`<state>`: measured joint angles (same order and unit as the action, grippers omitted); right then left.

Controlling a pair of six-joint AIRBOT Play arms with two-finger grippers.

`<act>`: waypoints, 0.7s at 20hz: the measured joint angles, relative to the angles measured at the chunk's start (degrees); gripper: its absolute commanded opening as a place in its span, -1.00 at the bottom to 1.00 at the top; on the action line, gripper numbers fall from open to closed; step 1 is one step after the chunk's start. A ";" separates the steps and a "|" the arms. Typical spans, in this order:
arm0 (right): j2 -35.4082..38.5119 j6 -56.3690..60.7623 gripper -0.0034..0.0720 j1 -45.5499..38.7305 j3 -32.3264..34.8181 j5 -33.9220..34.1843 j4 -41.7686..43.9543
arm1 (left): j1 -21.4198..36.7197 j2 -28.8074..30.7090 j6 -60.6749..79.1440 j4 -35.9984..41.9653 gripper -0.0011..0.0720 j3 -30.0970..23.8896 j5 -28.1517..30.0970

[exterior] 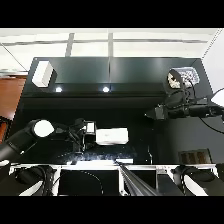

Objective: Fold the box and place the chain.

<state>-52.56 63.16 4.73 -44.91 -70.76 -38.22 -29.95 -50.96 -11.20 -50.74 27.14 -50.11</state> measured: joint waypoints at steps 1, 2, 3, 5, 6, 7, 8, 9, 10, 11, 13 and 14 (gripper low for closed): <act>0.09 0.11 -0.83 -0.31 0.00 0.90 -1.27 | -0.37 0.46 -1.27 0.59 0.97 0.22 -0.11; 0.20 0.15 -0.83 -0.55 0.00 1.62 -2.51 | -0.96 0.52 -2.69 1.84 0.97 0.44 0.42; 0.24 0.55 -0.84 -0.72 0.00 2.19 -4.00 | -1.64 0.24 -3.82 3.32 0.97 0.66 1.29; 0.26 1.42 -0.83 -0.94 0.00 3.28 -6.25 | -3.65 -1.42 -5.42 6.40 0.97 1.38 4.59; 0.31 1.64 -0.84 -1.01 0.00 3.45 -6.99 | -4.66 -2.58 -5.79 7.34 0.97 1.95 5.90; 0.31 1.88 -0.84 -1.03 0.00 3.74 -7.48 | -5.70 -4.02 -6.19 7.89 0.97 2.71 7.06; 0.33 2.12 -0.84 -1.07 0.00 3.87 -8.07 | -6.56 -5.46 -6.40 8.15 0.97 3.58 7.93; 0.31 2.29 -0.84 -1.14 0.00 3.98 -8.74 | -7.34 -7.04 -6.64 8.37 0.97 4.63 8.66; 0.31 2.49 -0.84 -1.11 0.00 4.11 -9.42 | -7.98 -8.39 -6.80 8.48 0.97 5.66 9.03; 0.31 2.78 -0.84 -1.11 0.00 4.11 -10.14 | -8.55 -9.73 -6.88 8.59 0.97 6.69 9.40; 0.31 3.32 -0.84 -1.14 0.00 4.22 -11.37 | -9.35 -12.00 -7.06 8.76 0.97 8.17 9.73; 0.33 3.43 -0.84 -1.11 0.00 4.24 -11.76 | -9.64 -12.81 -7.21 8.74 0.97 8.66 9.66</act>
<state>-52.23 66.59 3.62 -44.91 -66.52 -49.98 -39.59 -63.77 -18.41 -42.00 35.79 -40.45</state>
